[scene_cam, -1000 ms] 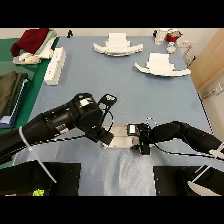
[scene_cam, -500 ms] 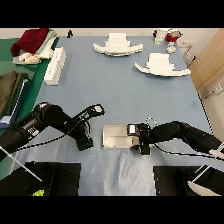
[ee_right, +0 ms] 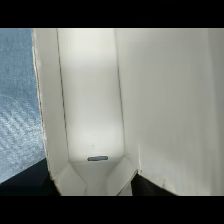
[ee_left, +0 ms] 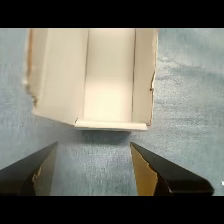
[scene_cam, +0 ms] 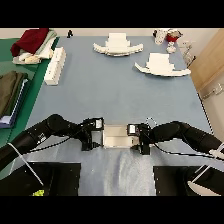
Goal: Fold the box.
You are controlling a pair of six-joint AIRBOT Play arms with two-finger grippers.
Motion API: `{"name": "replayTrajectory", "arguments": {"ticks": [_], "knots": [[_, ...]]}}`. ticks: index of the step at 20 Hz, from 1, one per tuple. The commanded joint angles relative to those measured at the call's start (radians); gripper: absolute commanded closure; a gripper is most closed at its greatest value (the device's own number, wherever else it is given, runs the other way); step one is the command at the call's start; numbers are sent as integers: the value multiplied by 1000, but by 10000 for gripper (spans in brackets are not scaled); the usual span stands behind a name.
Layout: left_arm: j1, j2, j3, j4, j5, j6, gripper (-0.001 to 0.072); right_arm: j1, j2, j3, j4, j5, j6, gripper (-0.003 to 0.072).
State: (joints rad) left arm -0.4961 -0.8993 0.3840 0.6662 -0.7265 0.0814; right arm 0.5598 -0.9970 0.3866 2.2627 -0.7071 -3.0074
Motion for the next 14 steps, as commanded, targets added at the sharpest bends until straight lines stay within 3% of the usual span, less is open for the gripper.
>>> {"name": "replayTrajectory", "arguments": {"ticks": [1, 14], "knots": [[3, -23, -29, -74, 31, 132, 11, 1, 0, 0, 0, 0, 0, 136], [-96, -124, -30, -226, 100, 222, 11, 1, 0, 0, 0, 0, 0, 136]]}}
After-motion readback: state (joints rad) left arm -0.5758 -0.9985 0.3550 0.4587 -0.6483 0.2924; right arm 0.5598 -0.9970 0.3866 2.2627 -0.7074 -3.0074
